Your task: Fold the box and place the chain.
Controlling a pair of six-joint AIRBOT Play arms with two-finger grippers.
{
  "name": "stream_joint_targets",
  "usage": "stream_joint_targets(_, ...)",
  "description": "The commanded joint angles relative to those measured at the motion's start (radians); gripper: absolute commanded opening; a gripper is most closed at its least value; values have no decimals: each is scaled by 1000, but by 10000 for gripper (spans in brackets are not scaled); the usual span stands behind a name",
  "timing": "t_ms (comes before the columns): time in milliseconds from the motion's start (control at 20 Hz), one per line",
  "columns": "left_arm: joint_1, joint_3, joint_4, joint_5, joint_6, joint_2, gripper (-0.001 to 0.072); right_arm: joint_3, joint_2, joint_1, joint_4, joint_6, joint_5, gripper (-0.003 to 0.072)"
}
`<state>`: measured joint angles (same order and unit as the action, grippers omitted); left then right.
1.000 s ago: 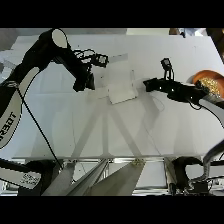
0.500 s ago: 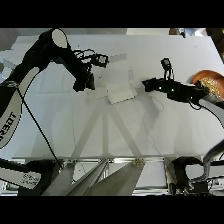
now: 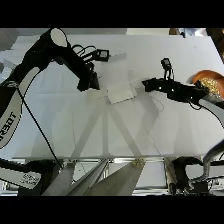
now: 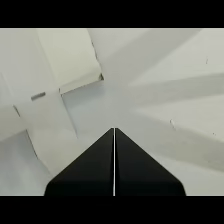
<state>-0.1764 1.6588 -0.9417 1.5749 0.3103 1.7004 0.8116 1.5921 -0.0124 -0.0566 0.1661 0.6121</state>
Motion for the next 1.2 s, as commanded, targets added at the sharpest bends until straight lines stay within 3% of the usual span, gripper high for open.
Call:
stream_joint_targets(0,-1,1,190,-7,76,0,9,0,0,-1,0,0,0,13)
stream_joint_targets(350,0,1,258,-12,210,0,9,0,0,-1,0,0,0,13)
stream_joint_targets(750,95,0,246,-234,379,0,9,0,0,-1,0,0,0,13)
stream_joint_targets(800,106,0,245,-264,379,0,37,0,0,-1,0,0,0,13)
stream_joint_targets(850,115,1,244,-292,379,0,161,0,0,-1,0,0,0,13)
stream_joint_targets(950,116,1,190,-375,378,0,575,0,0,-1,0,0,0,13)
stream_joint_targets(1000,115,1,154,-418,378,3,668,0,0,-1,0,0,0,13)
stream_joint_targets(1150,116,1,100,-446,388,43,639,0,0,-1,0,0,0,13)
